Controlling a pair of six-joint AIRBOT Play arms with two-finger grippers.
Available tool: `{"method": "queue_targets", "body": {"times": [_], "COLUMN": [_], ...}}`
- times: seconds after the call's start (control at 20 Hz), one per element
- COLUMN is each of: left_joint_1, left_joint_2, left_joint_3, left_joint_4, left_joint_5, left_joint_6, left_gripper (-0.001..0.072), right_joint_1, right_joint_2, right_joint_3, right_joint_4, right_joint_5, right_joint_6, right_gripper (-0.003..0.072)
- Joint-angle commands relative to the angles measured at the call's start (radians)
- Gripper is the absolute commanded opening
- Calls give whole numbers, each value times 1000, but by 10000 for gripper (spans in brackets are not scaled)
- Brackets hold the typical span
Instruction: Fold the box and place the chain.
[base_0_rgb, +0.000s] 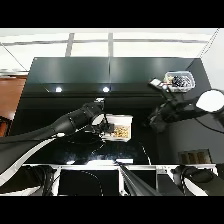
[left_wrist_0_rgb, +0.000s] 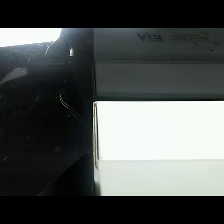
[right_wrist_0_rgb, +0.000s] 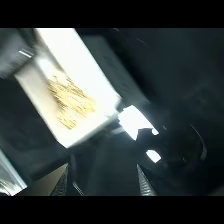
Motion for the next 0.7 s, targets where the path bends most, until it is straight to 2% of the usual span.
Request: {"method": "queue_targets", "body": {"times": [0.0, 0.05, 0.1, 0.15, 0.2, 0.35, 0.45, 0.55, 0.65], "left_joint_1": [2, 2, 2, 2, 2, -3, -4, 1, 22], "left_joint_2": [0, 0, 1, 2, 3, 29, 95, 167, 261], "left_joint_3": [1, 4, 10, 19, 36, 107, 119, 118, 90], "left_joint_4": [-1, -8, -26, -33, -33, -19, -18, -27, 48], "left_joint_5": [-1, -9, -14, -19, -35, -71, -96, -216, -316], "left_joint_6": [0, -5, -7, -7, -10, 21, 125, 351, 500], "left_gripper": [27, 29, 108, 344, 526, 531, 531, 531, 531], "right_joint_1": [-137, -156, -168, -172, -172, -172, -172, -172, -172], "right_joint_2": [30, 30, 30, 30, 30, 30, 30, 30, 30], "right_joint_3": [18, 18, 18, 18, 18, 18, 18, 18, 18], "right_joint_4": [-60, -60, -60, -60, -60, -60, -60, -61, -60], "right_joint_5": [85, 80, 76, 72, 66, 59, 63, 63, 63], "right_joint_6": [2, 2, 2, -2, -2, -1, 3, 11, 26], "right_gripper": [511, 511, 510, 510, 511, 511, 511, 511, 511]}}
